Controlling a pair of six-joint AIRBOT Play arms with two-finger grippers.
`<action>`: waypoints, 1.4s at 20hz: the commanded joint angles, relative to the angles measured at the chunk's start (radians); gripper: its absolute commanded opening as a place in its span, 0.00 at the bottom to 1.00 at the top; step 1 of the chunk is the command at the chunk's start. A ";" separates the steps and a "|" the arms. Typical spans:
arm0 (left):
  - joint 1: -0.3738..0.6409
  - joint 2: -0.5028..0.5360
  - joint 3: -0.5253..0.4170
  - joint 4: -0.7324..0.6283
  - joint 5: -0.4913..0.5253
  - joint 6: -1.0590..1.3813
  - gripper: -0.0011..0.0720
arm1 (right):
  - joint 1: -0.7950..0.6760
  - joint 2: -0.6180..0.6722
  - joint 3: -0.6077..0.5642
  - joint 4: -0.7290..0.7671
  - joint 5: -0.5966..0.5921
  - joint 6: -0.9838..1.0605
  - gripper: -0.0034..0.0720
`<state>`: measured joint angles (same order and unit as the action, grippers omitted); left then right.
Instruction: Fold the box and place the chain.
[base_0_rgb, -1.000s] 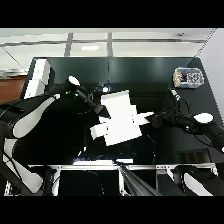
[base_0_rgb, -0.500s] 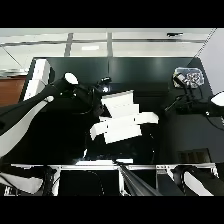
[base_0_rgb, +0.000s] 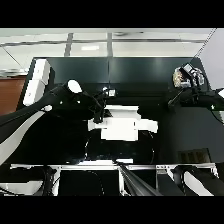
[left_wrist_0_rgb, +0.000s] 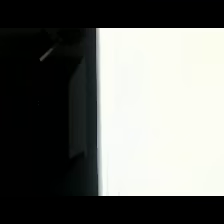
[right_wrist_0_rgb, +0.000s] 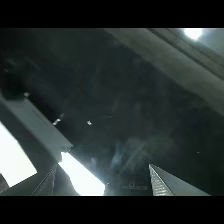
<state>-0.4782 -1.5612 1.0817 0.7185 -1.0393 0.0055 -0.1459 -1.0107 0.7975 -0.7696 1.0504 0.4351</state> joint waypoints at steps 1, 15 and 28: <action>-0.005 0.004 -0.055 -0.072 0.084 0.146 0.04 | 0.000 0.000 -0.031 0.009 0.088 -0.107 0.90; -0.079 0.072 -0.207 -0.044 0.341 0.096 0.04 | 0.001 -0.001 -0.219 0.010 0.033 -0.213 0.90; -0.093 0.072 -0.206 -0.020 0.376 0.124 0.04 | 0.181 -0.017 -0.293 0.001 -0.062 -0.274 0.90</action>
<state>-0.5701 -1.4899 0.8764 0.6926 -0.6624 0.1246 -0.0490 -1.0183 0.5247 -0.7662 1.0397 0.1913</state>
